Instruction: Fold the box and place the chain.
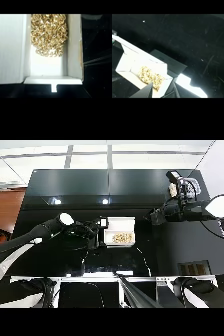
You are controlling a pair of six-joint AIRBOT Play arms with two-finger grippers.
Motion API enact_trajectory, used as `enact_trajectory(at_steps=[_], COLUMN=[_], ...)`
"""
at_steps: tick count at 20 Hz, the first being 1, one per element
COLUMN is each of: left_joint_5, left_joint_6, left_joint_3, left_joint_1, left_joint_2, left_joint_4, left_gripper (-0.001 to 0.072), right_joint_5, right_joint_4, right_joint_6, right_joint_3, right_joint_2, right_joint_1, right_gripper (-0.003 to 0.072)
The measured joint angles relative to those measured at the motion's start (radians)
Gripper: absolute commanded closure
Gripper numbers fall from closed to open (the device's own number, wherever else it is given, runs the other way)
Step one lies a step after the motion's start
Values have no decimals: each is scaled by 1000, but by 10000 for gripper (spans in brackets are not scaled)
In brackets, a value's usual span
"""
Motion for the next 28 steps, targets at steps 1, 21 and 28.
enact_trajectory(at_steps=[1,21,28], left_joint_5=[15,68,68], left_joint_6=[0,1,0], left_joint_3=[0,0,0], left_joint_1=[-9,-32,-32], left_joint_2=[0,0,0], left_joint_4=[-3,-7,-7], left_gripper=[29,313,314], right_joint_5=[0,-300,-109], right_joint_4=[0,110,133], right_joint_6=[0,25,-347], right_joint_3=[0,-7,60], right_joint_2=[0,-298,-316], right_joint_1=[0,76,98], right_gripper=[379,-14,-14])
